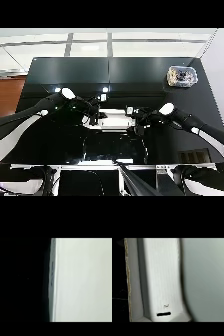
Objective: Fold the box and place the chain.
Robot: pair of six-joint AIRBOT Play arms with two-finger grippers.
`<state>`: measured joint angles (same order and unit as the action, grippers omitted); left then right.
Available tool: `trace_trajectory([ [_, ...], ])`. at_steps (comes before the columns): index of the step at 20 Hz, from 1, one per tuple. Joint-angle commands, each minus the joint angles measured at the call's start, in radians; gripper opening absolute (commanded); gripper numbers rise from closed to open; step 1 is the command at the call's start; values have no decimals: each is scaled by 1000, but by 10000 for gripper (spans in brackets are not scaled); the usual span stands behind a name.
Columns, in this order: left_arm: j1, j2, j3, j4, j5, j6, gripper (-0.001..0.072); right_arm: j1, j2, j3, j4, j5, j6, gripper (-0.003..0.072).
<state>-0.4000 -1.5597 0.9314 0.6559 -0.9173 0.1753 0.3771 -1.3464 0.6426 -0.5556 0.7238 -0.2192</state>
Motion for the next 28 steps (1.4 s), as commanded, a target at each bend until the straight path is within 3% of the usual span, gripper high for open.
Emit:
trace_trajectory([
  [1, 0, 0, 1, 0, 1, 0, 25, 1, -1, 0, -3, -3, 3, 544],
  [6, 0, 0, 1, 0, 1, 0, 25, 1, -1, 0, -3, -10, 9, 556],
  [8, 0, 0, 1, 0, 1, 0, 25, 1, -1, 0, -2, -18, 17, 632],
  [28, 0, 0, 1, 0, 2, 0, 25, 25, -7, 3, -47, -21, 30, 630],
])
